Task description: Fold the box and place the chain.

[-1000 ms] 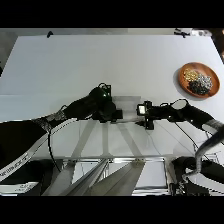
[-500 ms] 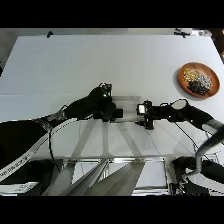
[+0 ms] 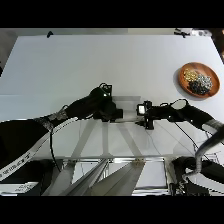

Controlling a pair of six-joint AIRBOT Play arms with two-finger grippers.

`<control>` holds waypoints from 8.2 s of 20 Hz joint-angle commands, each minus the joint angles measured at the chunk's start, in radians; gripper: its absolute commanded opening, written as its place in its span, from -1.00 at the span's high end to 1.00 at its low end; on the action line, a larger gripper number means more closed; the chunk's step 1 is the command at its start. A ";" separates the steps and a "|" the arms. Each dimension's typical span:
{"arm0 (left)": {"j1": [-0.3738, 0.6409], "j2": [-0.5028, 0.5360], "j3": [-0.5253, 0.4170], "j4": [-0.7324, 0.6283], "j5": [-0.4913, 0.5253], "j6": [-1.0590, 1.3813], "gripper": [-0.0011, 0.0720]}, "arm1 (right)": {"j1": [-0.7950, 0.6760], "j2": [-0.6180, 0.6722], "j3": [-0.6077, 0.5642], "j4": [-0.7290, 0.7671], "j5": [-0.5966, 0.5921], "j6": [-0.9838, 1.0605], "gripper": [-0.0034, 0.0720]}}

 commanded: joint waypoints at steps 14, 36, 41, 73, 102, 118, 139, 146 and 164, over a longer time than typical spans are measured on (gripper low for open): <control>0.000 0.001 0.001 -0.026 -0.010 0.055 0.88 | 0.000 0.001 0.000 0.002 0.003 0.001 -0.36; 0.074 0.298 0.001 -0.028 0.114 0.602 -0.79 | 0.000 0.001 0.000 0.002 0.002 0.001 -0.36; 0.008 0.352 0.001 -0.025 0.286 1.141 -0.82 | 0.000 0.001 0.000 0.002 0.003 0.001 -0.36; 0.312 0.225 -0.424 -0.668 -0.338 2.169 -0.96 | 0.000 0.001 0.000 0.002 0.003 0.001 -0.36; 0.228 0.177 -0.360 -0.654 -0.335 2.170 -0.94 | 0.000 0.001 0.000 0.002 0.003 0.001 -0.36; 0.193 0.142 -0.360 -0.684 -0.367 2.169 -0.68 | 0.000 0.001 0.000 0.002 0.003 0.001 -0.36; 0.193 0.145 -0.360 -0.672 -0.370 2.169 -0.11 | 0.000 0.001 0.000 0.002 0.003 0.001 -0.36; 0.193 0.145 -0.360 -0.673 -0.370 2.169 -0.11 | 0.000 0.000 0.000 0.002 0.004 -0.007 -0.36; 0.194 0.146 -0.360 -0.649 -0.372 2.169 -0.11 | 0.000 0.151 0.000 -0.330 0.080 0.380 -0.97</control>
